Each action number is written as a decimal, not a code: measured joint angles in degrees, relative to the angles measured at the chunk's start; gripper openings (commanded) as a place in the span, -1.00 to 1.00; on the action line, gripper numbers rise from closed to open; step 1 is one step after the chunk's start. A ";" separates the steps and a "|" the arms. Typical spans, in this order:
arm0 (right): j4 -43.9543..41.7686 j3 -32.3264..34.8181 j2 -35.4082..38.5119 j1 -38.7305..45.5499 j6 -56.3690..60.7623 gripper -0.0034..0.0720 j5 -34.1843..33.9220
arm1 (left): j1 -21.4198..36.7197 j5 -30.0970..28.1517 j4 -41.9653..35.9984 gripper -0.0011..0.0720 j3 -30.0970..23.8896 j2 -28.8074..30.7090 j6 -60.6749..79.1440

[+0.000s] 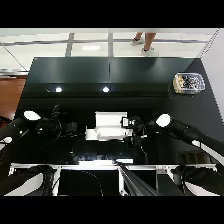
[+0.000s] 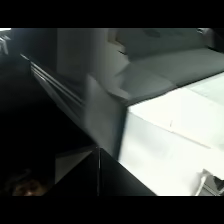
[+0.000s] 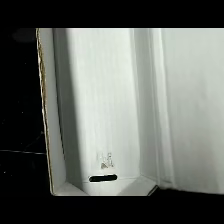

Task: Fold the box and place the chain.

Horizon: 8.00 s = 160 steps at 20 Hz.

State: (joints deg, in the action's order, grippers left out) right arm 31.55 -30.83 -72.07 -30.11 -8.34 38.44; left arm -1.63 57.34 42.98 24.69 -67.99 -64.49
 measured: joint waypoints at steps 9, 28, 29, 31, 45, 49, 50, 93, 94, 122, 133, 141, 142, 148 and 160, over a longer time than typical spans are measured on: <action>0.00 0.00 0.00 0.00 0.00 -0.48 -0.02 | -6.27 -2.73 -2.69 -0.91 -0.02 -3.26 1.53; 0.00 0.00 0.00 0.00 0.00 -0.48 -0.02 | -8.07 0.35 -12.39 0.91 0.39 4.94 11.65; 0.00 0.00 0.00 0.00 0.00 -0.48 -0.02 | -8.94 0.31 -12.94 0.92 0.66 5.07 11.65; 0.00 0.00 0.00 0.00 0.02 -0.48 -0.02 | -10.47 0.24 -13.86 0.91 1.31 5.22 11.69; 0.00 0.00 0.00 0.00 0.02 -0.48 0.00 | -14.40 -0.09 -13.57 0.65 3.76 5.42 6.86; 0.00 0.00 0.00 0.00 0.02 -0.48 0.00 | -19.37 -2.80 -5.79 0.65 6.34 5.42 -1.75; 0.00 0.00 0.00 0.00 0.02 -0.48 0.00 | -20.57 -3.26 -3.65 0.65 7.19 5.42 -4.35; 0.00 0.00 0.00 0.00 0.00 -0.49 0.02 | -48.26 2.64 45.22 -0.44 26.97 -8.70 -74.16; 0.00 0.00 0.00 0.00 0.00 -0.49 0.02 | -48.28 2.89 45.16 -0.78 27.02 -8.76 -74.88; 0.00 0.00 0.00 0.00 0.02 -0.38 0.02 | -48.30 4.74 46.42 -0.91 30.23 -12.15 -75.80; 6.01 0.00 5.18 0.26 5.27 0.77 1.84 | -48.33 5.25 46.47 -0.91 30.25 -12.15 -74.27; 12.20 0.02 8.02 0.04 7.39 0.14 3.43 | -48.33 5.88 46.75 -0.91 30.25 -12.15 -73.53; 12.35 0.00 8.02 0.07 6.82 -0.32 3.41 | -48.33 5.86 46.75 -0.91 30.25 -12.15 -73.46; 7.02 0.13 6.97 -0.46 4.35 -0.40 2.95 | -48.33 5.84 46.75 -0.91 30.25 -12.15 -73.46; -3.06 0.13 2.67 -5.09 5.35 -0.52 -2.78 | -48.30 5.77 46.64 -0.91 30.25 -12.15 -73.46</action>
State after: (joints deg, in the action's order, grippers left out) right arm 28.49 -30.70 -69.41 -35.20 -2.98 35.66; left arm -49.93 63.11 89.62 54.94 -80.14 -137.95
